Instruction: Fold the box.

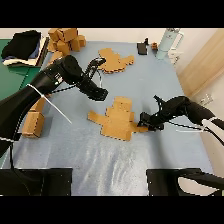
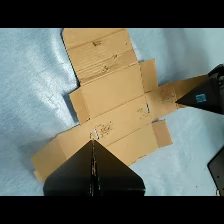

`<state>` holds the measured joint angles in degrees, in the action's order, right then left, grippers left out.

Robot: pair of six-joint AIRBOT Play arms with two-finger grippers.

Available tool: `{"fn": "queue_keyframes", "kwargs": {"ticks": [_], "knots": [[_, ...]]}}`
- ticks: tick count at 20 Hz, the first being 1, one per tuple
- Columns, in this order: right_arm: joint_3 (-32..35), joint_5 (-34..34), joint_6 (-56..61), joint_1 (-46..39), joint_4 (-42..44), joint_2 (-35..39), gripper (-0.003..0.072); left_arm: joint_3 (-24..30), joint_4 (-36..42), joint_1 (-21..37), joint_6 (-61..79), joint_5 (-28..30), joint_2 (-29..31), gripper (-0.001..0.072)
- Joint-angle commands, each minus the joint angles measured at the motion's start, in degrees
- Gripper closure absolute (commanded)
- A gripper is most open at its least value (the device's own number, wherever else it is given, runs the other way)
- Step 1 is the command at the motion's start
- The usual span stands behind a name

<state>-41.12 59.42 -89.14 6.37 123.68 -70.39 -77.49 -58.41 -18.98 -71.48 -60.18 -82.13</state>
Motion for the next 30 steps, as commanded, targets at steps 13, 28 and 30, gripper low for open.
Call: {"fn": "queue_keyframes", "kwargs": {"ticks": [13, 28, 30], "knots": [[1.53, -10.23, -15.63, 10.23, 3.67, 4.46, 0.0682, 0.02, 8.28, 3.48, -0.50, -7.48, -0.02, 0.0114], [10.62, -18.91, -24.52, 19.96, 2.08, 13.99, 0.0683, 9.11, 22.69, 14.01, 10.08, -9.01, -13.35, 0.0115], [10.62, -18.95, -24.52, 20.17, 1.99, 13.97, 0.0682, 9.11, 25.20, 13.97, 13.51, -8.44, -14.64, 0.0115]]}}
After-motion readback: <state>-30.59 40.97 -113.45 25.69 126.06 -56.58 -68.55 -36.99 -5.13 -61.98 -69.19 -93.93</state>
